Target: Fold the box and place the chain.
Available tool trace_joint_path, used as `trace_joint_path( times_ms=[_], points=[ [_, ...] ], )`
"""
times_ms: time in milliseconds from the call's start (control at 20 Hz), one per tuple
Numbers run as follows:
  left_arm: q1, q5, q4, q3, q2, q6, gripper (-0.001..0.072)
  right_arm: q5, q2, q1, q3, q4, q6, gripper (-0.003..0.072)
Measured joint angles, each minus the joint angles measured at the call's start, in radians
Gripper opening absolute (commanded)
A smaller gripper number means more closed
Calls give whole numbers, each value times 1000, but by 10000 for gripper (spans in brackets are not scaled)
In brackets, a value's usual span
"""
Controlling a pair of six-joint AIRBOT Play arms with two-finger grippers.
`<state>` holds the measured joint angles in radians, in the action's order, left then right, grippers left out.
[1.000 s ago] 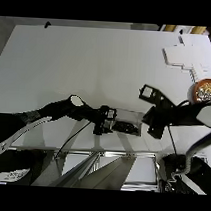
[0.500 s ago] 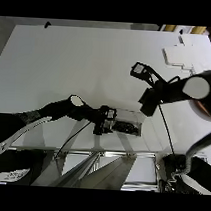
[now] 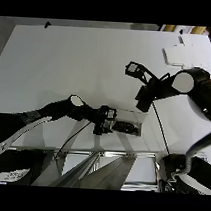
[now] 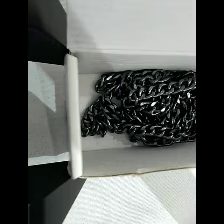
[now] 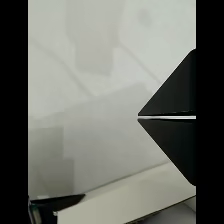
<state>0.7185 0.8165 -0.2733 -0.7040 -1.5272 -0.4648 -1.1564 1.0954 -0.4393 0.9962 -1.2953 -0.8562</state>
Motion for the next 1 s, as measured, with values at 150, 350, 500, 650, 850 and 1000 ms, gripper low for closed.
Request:
trace_joint_path(
  times_ms=[150,350,500,650,850,1000],
  points=[
    [0,0,0,0,0,0,209,-19,2,-1,-14,23,42,16],
    [0,0,0,0,0,0,210,-41,3,-16,-59,71,84,16],
    [0,0,0,0,0,0,210,-59,-3,-48,-77,87,97,16],
    [0,0,0,0,0,0,210,-61,-39,-83,-85,94,103,16],
    [0,0,0,0,0,0,210,-51,-89,-101,-128,114,128,125],
    [0,0,0,0,0,0,209,-38,-111,-106,-183,138,141,183]
  ],
)
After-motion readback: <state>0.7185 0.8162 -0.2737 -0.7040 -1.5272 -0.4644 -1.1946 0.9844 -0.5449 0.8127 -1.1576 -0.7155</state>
